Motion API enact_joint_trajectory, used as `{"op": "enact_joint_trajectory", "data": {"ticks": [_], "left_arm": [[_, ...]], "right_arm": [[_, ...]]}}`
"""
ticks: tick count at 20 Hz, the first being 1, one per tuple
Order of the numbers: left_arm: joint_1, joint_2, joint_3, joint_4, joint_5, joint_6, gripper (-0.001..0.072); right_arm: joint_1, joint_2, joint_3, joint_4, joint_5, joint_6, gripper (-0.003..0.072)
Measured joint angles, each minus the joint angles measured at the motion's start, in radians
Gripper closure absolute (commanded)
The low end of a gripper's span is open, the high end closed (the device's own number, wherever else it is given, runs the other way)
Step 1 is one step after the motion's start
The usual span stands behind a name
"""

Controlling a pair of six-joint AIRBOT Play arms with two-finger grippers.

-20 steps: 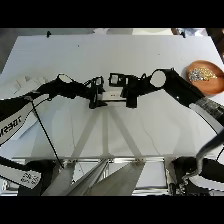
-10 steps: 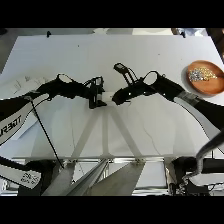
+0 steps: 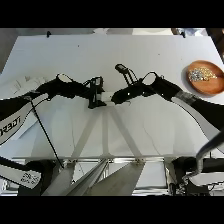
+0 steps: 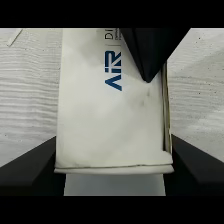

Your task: Fold the box and place the chain.

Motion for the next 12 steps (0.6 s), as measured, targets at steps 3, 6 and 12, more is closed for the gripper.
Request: {"op": "enact_joint_trajectory", "data": {"ticks": [3,6,12], "left_arm": [[0.0,0.0,0.0,-0.001,0.002,-0.001,0.0317],[0.0,0.0,0.0,0.0,0.002,-0.001,0.0317],[0.0,0.0,0.0,0.002,0.001,-0.001,0.0317]], "right_arm": [[-0.02,0.063,0.002,0.01,-0.011,-0.015,0.0671],[-0.071,0.112,0.002,0.013,0.003,-0.037,0.0671],[-0.211,0.14,-0.05,0.014,0.087,-0.079,0.0671]]}}
